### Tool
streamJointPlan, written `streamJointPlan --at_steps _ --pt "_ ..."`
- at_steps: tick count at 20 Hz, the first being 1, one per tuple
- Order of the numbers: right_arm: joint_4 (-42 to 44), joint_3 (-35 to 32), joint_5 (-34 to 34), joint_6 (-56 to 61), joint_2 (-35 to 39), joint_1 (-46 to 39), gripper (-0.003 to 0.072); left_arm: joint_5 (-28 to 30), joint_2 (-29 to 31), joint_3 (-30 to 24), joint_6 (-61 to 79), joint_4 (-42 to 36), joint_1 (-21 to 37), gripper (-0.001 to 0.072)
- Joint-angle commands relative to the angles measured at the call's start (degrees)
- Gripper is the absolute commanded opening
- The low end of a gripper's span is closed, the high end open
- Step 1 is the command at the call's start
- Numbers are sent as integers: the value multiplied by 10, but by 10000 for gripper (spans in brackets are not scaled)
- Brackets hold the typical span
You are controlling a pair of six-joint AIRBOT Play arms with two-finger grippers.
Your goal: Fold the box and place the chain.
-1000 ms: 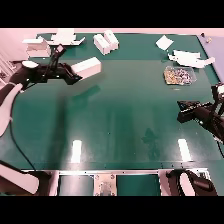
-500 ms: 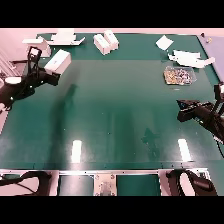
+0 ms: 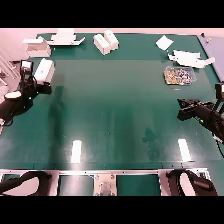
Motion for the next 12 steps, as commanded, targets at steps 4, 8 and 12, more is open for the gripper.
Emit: streamJointPlan --at_steps 4,8,12 --pt "2 -1 -3 0 -6 0 7 16 7 -46 6 -45 0 13" --pt "2 -2 -5 0 -6 0 7 7 5 -51 8 -47 0 15" --pt "2 -2 -4 0 -6 0 7 -21 -30 -50 17 -47 0 17"
